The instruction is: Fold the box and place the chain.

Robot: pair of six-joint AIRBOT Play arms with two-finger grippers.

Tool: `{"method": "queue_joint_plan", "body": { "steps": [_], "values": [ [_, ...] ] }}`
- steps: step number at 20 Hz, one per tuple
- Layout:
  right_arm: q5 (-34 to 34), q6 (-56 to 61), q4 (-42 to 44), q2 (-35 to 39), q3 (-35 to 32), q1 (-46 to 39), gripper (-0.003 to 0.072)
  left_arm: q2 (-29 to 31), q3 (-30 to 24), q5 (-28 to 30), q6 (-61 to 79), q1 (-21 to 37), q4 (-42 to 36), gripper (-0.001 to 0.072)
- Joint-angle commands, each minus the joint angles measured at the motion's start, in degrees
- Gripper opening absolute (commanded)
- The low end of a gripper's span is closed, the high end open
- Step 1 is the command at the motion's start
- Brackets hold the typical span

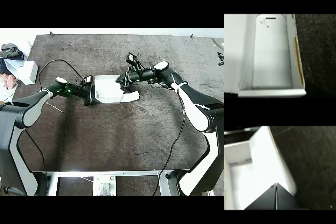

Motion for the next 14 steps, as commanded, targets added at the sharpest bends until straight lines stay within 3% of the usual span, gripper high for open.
{"method": "queue_joint_plan", "body": {
  "steps": [1,7,14],
  "values": [
    [-3.6,0.2,0.2,-1.9,0.0,0.3,0.0009,0.0,0.0,0.1,0.0,0.0,0.0,0.0489],
    [0.6,0.2,-4.0,-3.0,0.0,0.3,0.001,0.0,0.0,0.5,0.0,0.0,0.0,0.0489],
    [-2.8,-0.1,-6.4,-3.1,0.0,0.4,0.0009,0.0,0.0,0.5,0.0,0.0,0.0,0.0489]
  ]
}}
